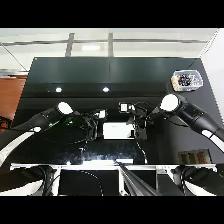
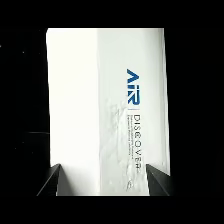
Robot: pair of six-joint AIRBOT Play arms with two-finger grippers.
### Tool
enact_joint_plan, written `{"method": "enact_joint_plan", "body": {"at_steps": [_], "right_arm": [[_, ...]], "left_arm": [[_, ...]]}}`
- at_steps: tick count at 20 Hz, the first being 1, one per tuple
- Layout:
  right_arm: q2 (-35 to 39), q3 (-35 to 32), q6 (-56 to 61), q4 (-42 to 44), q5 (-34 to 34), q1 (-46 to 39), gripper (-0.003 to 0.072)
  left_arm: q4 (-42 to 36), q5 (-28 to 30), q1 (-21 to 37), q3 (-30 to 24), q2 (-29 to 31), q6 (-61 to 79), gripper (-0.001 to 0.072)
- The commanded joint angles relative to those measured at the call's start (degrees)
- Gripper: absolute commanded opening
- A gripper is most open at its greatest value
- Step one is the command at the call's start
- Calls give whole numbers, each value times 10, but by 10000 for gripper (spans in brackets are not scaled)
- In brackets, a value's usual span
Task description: Fold the box and place the chain.
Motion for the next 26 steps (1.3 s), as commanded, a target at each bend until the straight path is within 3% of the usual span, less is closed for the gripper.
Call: {"method": "enact_joint_plan", "body": {"at_steps": [1, 10, 11, 12, 13, 26], "right_arm": [[0, 0, -3, -17, -29, 9, 637], [0, 0, -3, -46, -39, 22, 633], [0, 0, -3, -45, -39, 22, 613], [0, 0, -3, -44, -38, 22, 460], [0, 0, -1, -43, -38, 22, 449], [2, 1, 30, -41, -64, 22, 448]], "left_arm": [[0, -1, 0, 0, 0, 0, 491], [0, -1, 0, 0, 0, 0, 490], [0, -1, 0, 0, 0, 0, 490], [0, -1, 0, 0, 0, 0, 490], [0, -1, 0, 0, 0, 0, 490], [0, -3, 0, 0, 0, 0, 490]]}}
